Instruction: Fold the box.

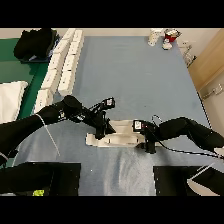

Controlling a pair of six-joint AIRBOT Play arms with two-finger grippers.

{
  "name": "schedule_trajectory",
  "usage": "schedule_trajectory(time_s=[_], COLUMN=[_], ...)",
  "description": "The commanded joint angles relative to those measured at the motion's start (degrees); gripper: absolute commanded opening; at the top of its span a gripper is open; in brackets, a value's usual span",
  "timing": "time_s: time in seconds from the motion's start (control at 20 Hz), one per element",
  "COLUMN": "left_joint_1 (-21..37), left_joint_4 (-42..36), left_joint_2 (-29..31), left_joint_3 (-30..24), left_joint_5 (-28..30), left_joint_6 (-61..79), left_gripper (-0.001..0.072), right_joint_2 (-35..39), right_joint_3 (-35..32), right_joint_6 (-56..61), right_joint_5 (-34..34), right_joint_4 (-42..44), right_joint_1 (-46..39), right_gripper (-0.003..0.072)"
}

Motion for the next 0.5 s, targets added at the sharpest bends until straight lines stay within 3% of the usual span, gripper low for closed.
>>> schedule_trajectory(time_s=[0.0,0.45], left_joint_1=[0.07,0.07], left_joint_4=[0.00,0.00], left_joint_2=[0.00,0.00], left_joint_3=[0.07,0.07], left_joint_5=[0.11,0.11], left_joint_6=[0.00,0.00], left_gripper=[0.0012,0.0012], right_joint_2=[0.02,0.02], right_joint_3=[-0.20,-0.15], right_joint_6=[0.11,0.15], right_joint_5=[0.00,-0.44], right_joint_4=[-0.11,-0.13], right_joint_1=[-0.02,0.02], right_gripper=[0.0462,0.0462])
